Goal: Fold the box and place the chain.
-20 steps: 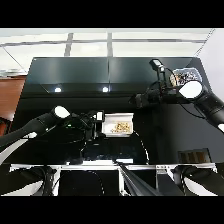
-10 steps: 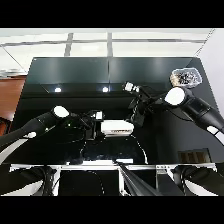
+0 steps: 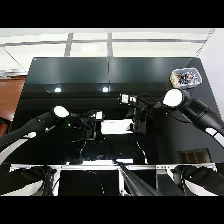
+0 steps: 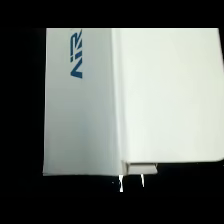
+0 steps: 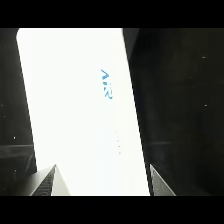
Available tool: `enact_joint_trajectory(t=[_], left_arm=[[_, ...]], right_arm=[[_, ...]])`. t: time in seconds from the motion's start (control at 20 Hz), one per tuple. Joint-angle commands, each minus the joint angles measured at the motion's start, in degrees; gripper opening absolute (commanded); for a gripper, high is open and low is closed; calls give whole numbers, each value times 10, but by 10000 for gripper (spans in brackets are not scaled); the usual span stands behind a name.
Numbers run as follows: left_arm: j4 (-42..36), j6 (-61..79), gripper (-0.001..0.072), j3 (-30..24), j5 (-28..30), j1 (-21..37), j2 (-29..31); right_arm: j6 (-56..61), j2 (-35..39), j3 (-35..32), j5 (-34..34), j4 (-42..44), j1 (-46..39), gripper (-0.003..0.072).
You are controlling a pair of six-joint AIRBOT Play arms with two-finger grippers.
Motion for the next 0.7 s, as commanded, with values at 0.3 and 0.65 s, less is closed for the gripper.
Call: enact_joint_trajectory(t=[0.3,0.65], left_arm=[[0,0,479,0,-1,0,-3],[0,0,480,0,-1,0,-3]], right_arm=[[-5,-8,-10,-48,2,10,643],[-5,-8,-10,-46,2,10,238]])
